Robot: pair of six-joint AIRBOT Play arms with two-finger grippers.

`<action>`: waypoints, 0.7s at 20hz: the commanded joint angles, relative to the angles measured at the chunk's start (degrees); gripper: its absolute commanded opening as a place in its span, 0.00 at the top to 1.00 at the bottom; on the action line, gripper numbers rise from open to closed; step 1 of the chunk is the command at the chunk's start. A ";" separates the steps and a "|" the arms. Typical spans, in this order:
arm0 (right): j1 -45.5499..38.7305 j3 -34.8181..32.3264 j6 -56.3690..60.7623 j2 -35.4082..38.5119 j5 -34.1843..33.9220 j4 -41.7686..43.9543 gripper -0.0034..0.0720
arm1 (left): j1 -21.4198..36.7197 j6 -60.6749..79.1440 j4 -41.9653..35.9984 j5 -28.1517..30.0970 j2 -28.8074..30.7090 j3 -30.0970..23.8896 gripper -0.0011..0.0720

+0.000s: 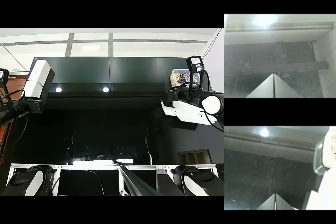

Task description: Fold the box and place the chain.

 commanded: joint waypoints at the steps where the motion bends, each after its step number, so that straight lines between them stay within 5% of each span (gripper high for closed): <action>1: -0.02 -0.02 0.02 -0.02 0.00 0.00 0.93 | -0.02 0.00 0.02 0.02 0.02 -0.02 0.94; 14: -0.02 -0.02 0.02 -0.02 0.00 0.00 0.93 | -0.04 0.00 -0.63 2.45 0.02 -0.02 0.94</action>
